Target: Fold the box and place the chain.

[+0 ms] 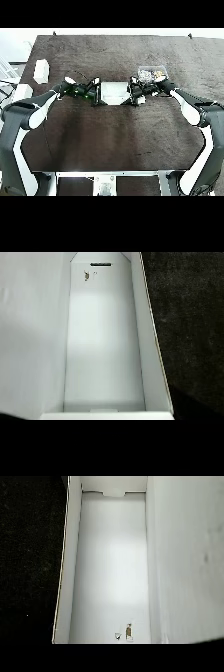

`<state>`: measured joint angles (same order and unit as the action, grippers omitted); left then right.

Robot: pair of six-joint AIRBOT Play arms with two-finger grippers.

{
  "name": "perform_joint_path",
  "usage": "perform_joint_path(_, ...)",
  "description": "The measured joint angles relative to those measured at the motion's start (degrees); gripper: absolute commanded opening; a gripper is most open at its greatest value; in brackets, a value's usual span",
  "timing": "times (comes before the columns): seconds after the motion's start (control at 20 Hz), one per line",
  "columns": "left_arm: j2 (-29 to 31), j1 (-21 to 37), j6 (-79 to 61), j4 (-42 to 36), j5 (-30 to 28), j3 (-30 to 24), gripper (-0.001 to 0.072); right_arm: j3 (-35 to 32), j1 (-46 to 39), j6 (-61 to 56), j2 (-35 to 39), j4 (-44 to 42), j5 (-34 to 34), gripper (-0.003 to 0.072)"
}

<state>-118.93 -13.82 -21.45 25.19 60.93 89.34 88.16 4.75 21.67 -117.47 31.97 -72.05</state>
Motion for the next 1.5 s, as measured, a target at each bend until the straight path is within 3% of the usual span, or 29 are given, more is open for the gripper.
perform_joint_path(0.2, 0.02, 0.0, 0.0, 0.0, 0.0, 0.0, 0.0472, 0.0, 0.0, 0.0, 0.0, 0.0, 0.0, 0.0439)
perform_joint_path(0.3, 0.02, 0.0, -0.09, 0.02, 0.0, 0.0, 0.0472, 0.0, 0.02, -0.04, 0.0, 0.04, -0.24, 0.0676)
perform_joint_path(0.35, 0.02, 0.0, -0.11, 0.04, 0.0, 0.0, 0.0472, 0.02, 0.04, -0.11, 0.07, 0.37, -0.44, 0.072)
perform_joint_path(0.9, 0.02, 0.04, 0.02, -0.02, -0.37, 0.0, 0.0472, 0.22, -3.5, -4.9, 3.13, 4.02, 0.57, 0.072)
perform_joint_path(1.35, 0.02, 0.04, -0.04, 0.0, -0.11, 0.0, 0.0472, 0.22, -5.44, -13.62, 6.36, 9.2, -5.35, 0.0717)
perform_joint_path(1.5, 0.02, 0.04, -0.04, 0.02, -0.07, 0.0, 0.0472, 0.22, -6.84, -15.47, 8.33, 10.1, -8.61, 0.0667)
